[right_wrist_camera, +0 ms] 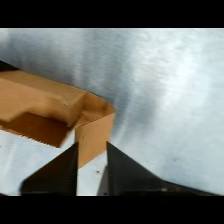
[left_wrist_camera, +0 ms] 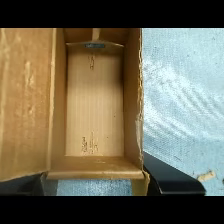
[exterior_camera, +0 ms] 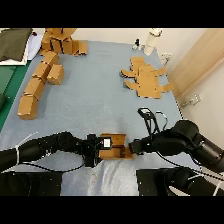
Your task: Fold the box.
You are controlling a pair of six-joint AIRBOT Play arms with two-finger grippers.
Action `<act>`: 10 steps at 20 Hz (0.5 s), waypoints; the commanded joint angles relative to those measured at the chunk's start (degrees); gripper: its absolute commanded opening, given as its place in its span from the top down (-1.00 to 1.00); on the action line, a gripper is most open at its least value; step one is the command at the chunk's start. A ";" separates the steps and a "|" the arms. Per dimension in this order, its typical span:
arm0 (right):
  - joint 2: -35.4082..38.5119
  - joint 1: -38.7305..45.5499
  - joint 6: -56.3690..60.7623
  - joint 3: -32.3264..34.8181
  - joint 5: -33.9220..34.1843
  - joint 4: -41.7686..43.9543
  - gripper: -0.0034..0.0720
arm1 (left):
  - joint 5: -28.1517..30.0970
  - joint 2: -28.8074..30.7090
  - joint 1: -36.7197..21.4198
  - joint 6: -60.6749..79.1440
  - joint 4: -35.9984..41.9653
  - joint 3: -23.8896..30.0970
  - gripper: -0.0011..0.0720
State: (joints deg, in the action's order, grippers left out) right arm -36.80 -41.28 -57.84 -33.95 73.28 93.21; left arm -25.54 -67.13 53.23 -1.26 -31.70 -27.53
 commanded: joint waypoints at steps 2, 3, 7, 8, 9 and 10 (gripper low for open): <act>1.38 1.51 7.69 0.37 9.44 -16.17 0.90 | 0.00 0.00 -0.02 0.00 0.00 -0.02 -0.46; 1.01 3.19 7.67 1.51 9.33 -15.87 0.90 | 0.00 0.00 -0.02 0.00 0.00 -0.02 -0.46; -1.14 9.92 6.67 8.02 6.16 -13.27 0.91 | 0.02 0.00 -0.02 0.00 0.00 -0.02 -0.46; -1.25 10.75 5.42 9.07 3.74 -10.88 0.91 | 0.02 0.00 -0.02 0.00 0.00 -0.02 -0.46; -1.33 10.99 3.80 9.86 0.52 -6.91 0.91 | 0.00 0.00 -0.02 0.00 0.00 -0.02 -0.46; -1.51 10.95 2.91 10.32 -2.32 -3.43 0.91 | 0.02 0.00 -0.02 0.00 0.00 -0.02 -0.46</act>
State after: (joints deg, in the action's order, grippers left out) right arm -37.71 -32.14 -52.58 -26.13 77.08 83.07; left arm -25.54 -67.13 53.23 -1.28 -31.68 -27.53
